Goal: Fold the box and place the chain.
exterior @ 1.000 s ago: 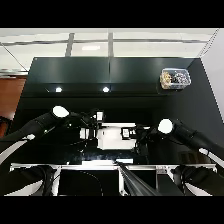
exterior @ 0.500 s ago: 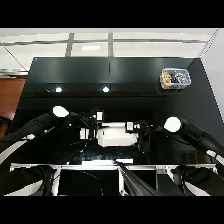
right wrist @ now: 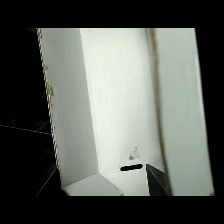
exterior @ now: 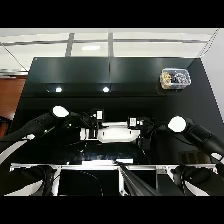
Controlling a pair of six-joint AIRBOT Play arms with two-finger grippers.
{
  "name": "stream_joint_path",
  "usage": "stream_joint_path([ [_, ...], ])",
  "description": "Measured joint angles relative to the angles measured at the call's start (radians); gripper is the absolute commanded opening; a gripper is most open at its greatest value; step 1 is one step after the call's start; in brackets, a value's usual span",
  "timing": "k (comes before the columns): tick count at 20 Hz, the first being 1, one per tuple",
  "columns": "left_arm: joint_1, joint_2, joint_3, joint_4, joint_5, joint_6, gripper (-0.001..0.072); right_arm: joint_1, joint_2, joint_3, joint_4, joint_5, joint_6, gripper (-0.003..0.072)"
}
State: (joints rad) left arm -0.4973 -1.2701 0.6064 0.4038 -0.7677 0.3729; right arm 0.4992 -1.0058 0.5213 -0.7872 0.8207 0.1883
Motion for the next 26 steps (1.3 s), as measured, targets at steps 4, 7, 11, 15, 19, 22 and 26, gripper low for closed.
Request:
stream_joint_path([
  [4,0.0,0.0,0.0,0.0,0.0,-0.011,0.0026,-0.007,0.021,0.0,-0.002,-0.06,0.008,0.0628],
  [7,0.0,0.0,0.0,0.0,0.002,-0.013,0.0026,-0.037,0.03,0.0,-0.002,-0.07,0.011,0.0628],
  [11,0.0,0.0,0.0,0.003,0.002,-0.013,0.0026,-0.063,0.036,0.002,0.005,-0.054,-0.008,0.0627],
  [15,0.0,0.0,0.0,0.006,0.0,-0.01,0.0026,-0.071,0.038,0.003,0.026,-0.068,-0.038,0.0628],
  [19,0.0,0.0,0.0,0.004,0.001,-0.01,0.0026,-0.072,0.029,0.003,0.069,-0.077,-0.084,0.0627],
  [22,0.0,0.0,0.0,0.004,0.001,-0.01,0.0026,-0.072,0.008,0.001,0.082,-0.051,-0.121,0.0627],
  [26,0.0,0.0,0.0,0.003,-0.001,-0.008,0.0026,-0.072,-0.038,-0.009,0.1,-0.017,-0.22,0.0627],
])
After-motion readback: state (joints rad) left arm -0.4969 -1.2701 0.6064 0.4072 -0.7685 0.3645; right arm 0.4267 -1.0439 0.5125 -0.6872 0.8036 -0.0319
